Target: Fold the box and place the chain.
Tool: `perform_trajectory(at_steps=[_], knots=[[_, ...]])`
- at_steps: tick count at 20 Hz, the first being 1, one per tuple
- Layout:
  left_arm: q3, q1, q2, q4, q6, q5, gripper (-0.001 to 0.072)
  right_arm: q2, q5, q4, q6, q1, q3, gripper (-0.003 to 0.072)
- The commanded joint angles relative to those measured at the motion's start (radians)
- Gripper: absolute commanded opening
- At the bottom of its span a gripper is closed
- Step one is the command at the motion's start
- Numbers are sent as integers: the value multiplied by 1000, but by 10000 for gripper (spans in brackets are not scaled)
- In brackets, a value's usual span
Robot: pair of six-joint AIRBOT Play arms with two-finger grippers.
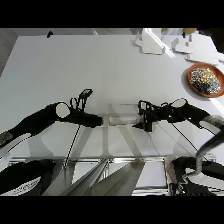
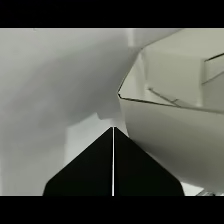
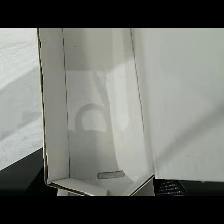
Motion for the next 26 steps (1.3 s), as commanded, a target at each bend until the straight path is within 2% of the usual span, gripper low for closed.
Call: perform_trajectory(at_steps=[1, 4, 10, 12, 21, 22, 26], knots=[[32, -23, 18, -42, 16, 1, 14, 1, 0, 0, 0, 1, 0, 342], [63, -42, 17, -55, 14, 4, 91, 1, 0, 0, 0, 1, 0, 342], [99, -61, 17, -62, 13, -3, 97, 1, 0, 0, 0, 1, 0, 342], [99, -61, 17, -62, 10, -11, 276, 1, 0, 0, 0, 1, 0, 342], [100, -81, 12, -50, -31, 6, 302, 1, 0, 0, 0, 1, 0, 342], [104, -85, 8, -28, -69, 3, 353, 1, 0, 0, 0, 1, 0, 342], [158, -118, -23, 77, -197, -28, 353, 1, 0, 0, 0, 1, 0, 342]])
